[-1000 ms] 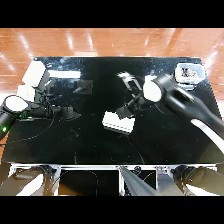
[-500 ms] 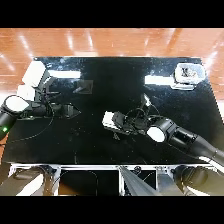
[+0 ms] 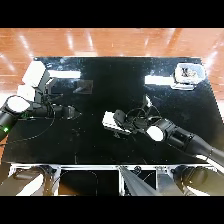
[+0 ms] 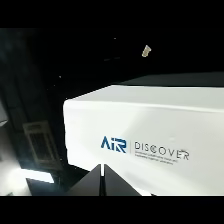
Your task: Fold the box and place the chain.
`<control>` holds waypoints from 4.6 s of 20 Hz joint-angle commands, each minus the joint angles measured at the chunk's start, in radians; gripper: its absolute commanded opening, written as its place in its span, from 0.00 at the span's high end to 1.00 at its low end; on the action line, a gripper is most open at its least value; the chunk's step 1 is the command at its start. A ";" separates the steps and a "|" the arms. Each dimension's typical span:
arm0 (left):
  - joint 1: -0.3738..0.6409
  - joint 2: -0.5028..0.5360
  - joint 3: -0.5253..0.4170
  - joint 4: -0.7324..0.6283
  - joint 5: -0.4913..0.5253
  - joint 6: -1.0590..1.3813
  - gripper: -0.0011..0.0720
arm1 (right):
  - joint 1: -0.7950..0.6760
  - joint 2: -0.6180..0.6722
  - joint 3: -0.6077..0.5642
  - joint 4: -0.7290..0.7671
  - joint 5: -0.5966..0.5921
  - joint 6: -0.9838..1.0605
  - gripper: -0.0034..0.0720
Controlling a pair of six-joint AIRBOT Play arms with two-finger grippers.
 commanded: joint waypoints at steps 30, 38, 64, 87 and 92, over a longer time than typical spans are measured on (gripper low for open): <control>0.007 -0.002 0.000 -0.004 -0.007 0.000 0.28 | -0.013 -0.026 0.008 0.020 0.135 -0.113 0.91; 0.008 0.001 0.107 0.005 -0.013 0.078 0.28 | -0.242 0.154 0.166 0.084 0.466 -0.480 0.91; -0.329 -0.330 0.398 -0.002 -0.098 1.395 0.12 | -0.711 0.258 0.167 -0.513 0.911 -0.508 0.91; -0.324 -0.430 0.343 -0.156 -0.149 1.400 0.12 | -0.711 0.228 0.158 -0.523 0.900 -0.489 0.91; -0.336 -0.464 0.343 -0.157 -0.087 1.409 0.12 | -0.711 0.228 0.158 -0.523 0.878 -0.489 0.91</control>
